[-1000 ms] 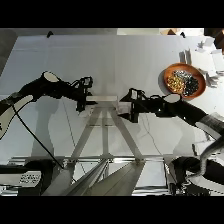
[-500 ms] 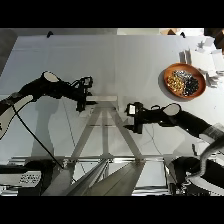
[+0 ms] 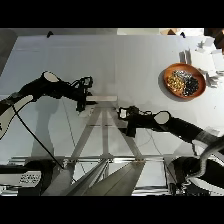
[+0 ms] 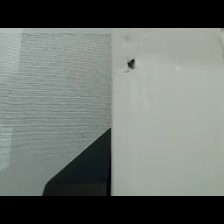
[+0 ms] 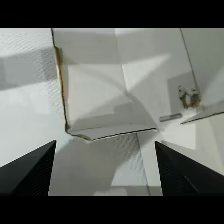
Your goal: Fold the box and place the chain.
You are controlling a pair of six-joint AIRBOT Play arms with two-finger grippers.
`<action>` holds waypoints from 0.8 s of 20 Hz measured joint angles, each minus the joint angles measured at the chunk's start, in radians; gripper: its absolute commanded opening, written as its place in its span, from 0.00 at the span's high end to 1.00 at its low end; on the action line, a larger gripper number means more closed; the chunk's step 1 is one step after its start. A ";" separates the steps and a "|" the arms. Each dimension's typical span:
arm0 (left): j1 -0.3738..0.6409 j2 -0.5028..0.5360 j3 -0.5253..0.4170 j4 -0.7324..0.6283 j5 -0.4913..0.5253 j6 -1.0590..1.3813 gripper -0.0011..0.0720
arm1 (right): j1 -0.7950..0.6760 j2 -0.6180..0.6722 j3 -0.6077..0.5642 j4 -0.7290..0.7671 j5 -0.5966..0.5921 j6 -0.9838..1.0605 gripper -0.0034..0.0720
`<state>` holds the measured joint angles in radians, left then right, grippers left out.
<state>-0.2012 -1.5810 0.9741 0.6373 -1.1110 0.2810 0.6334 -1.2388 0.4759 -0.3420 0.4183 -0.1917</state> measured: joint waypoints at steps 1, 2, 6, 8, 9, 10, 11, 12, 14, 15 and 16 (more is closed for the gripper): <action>0.000 0.000 0.000 0.000 0.000 0.000 0.97 | 0.007 -0.010 0.000 0.029 -0.020 0.009 0.00; 0.000 0.000 0.000 0.000 0.000 0.000 0.97 | 0.012 -0.016 0.001 0.064 -0.035 0.014 0.00; 0.000 0.000 0.000 0.000 0.000 0.000 0.97 | 0.021 -0.021 0.002 0.171 -0.050 0.028 0.00; 0.000 0.000 0.000 0.000 0.000 0.000 0.97 | 0.022 -0.020 0.010 0.206 -0.050 0.032 0.00; 0.000 0.000 0.000 0.000 0.000 0.000 0.97 | 0.018 -0.020 0.017 0.217 -0.048 0.032 0.00; 0.000 0.000 0.000 0.000 0.000 0.000 0.97 | 0.008 -0.020 0.026 0.225 -0.041 0.033 0.00; 0.000 0.000 0.000 0.000 0.000 0.000 0.97 | -0.005 -0.020 0.035 0.232 -0.041 0.035 0.00; 0.000 0.000 0.000 -0.001 0.000 0.000 0.97 | -0.023 -0.020 0.044 0.233 -0.043 0.043 0.00; 0.000 0.000 0.000 -0.001 0.001 0.000 0.97 | -0.061 -0.021 0.062 0.211 -0.034 0.071 0.00; 0.000 0.000 0.000 -0.001 0.002 -0.001 0.97 | -0.077 -0.022 0.072 0.190 -0.018 0.083 0.00; 0.000 0.000 0.000 -0.001 0.002 -0.001 0.97 | -0.093 -0.025 0.085 0.164 0.002 0.089 0.00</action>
<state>-0.2012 -1.5810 0.9741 0.6365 -1.1091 0.2802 0.5404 -1.2636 0.5606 -0.1783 0.4206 -0.1024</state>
